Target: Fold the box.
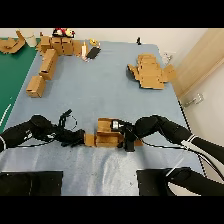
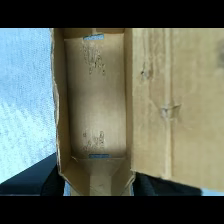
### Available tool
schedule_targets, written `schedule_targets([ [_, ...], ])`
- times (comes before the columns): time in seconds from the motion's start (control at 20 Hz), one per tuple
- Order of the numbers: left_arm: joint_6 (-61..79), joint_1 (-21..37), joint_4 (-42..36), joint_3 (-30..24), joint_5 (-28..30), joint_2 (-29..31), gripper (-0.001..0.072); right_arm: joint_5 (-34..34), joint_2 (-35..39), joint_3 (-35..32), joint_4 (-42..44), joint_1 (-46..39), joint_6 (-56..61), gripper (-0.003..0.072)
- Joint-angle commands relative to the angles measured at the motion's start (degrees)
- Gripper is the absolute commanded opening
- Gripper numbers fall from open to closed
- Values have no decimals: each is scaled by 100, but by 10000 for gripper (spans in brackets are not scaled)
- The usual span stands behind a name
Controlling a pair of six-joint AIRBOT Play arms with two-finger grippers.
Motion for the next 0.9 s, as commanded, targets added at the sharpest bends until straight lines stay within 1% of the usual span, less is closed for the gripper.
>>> schedule_targets([
  [0.0,205,-28,-315,0,-33,79,11,0,0,-2,2,-2,2,495],
  [0.25,258,-26,-549,26,-101,144,14,0,0,-2,2,-2,2,495],
  [0.3,330,-11,-549,52,-208,144,108,0,0,-2,2,-2,2,495],
  [0.35,337,15,-549,90,-310,144,374,0,0,-2,2,-2,2,495],
  [0.4,339,39,-544,118,-391,144,398,0,0,-2,2,-2,2,495],
  [0.85,184,55,-592,173,-450,144,400,0,0,-2,2,-2,2,495],
])
